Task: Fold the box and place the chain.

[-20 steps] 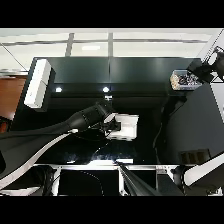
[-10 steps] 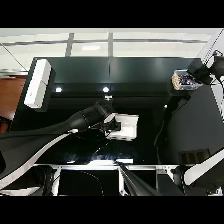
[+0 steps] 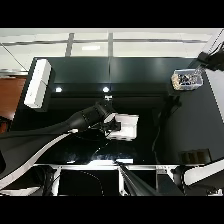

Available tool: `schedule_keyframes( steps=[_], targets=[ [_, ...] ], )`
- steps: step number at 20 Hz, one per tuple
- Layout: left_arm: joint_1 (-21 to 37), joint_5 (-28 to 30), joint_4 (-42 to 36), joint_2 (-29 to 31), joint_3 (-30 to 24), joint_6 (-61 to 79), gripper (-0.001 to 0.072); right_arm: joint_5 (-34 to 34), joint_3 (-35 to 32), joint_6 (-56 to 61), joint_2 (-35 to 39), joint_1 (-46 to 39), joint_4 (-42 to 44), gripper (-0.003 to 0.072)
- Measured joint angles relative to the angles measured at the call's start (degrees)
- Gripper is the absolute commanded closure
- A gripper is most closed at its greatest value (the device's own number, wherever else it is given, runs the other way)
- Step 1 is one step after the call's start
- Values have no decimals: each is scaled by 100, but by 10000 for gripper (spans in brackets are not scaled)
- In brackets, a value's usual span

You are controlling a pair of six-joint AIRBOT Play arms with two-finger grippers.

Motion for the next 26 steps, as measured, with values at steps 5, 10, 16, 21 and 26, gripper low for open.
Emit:
schedule_keyframes(
  steps=[5,10,16,21,26],
  targets=[
    [0,0,0,0,0,0,681,175,28,-704,997,-72,210,647],
    [0,4,0,0,0,0,680,341,31,-1303,2105,-291,1405,647],
    [0,9,0,0,0,0,680,474,0,-1681,3379,-306,2643,648],
    [0,13,2,0,0,0,680,758,-485,-1788,4395,238,2896,648],
    [-2,17,0,0,0,0,680,1517,-1641,-1864,5191,1154,2761,648]
  ],
)
